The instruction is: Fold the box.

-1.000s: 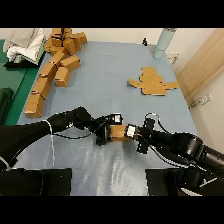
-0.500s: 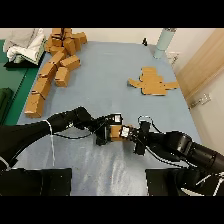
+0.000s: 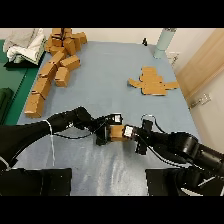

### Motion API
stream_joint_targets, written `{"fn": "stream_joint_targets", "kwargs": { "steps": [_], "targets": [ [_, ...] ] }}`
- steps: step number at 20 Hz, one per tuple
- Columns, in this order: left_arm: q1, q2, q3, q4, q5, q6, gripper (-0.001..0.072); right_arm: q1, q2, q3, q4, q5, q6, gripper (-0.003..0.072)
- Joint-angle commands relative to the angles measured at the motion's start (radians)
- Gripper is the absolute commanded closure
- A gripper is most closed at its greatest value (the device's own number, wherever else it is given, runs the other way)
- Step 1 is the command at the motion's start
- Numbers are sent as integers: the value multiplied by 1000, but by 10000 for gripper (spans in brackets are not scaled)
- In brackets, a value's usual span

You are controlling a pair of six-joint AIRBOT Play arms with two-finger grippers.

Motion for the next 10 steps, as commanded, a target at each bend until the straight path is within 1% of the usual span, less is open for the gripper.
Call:
{"fn": "stream_joint_targets", "kwargs": {
  "steps": [1,4,7,10],
  "targets": [
    [0,1,1,0,0,1,314,0,92,1,-85,-43,73,679],
    [0,1,1,0,0,1,314,-1,125,0,-172,-99,204,679],
    [0,1,1,0,0,1,314,-1,105,-1,-182,-109,358,678],
    [0,1,1,0,0,1,314,-3,56,-1,-254,-119,696,679]
  ]
}}
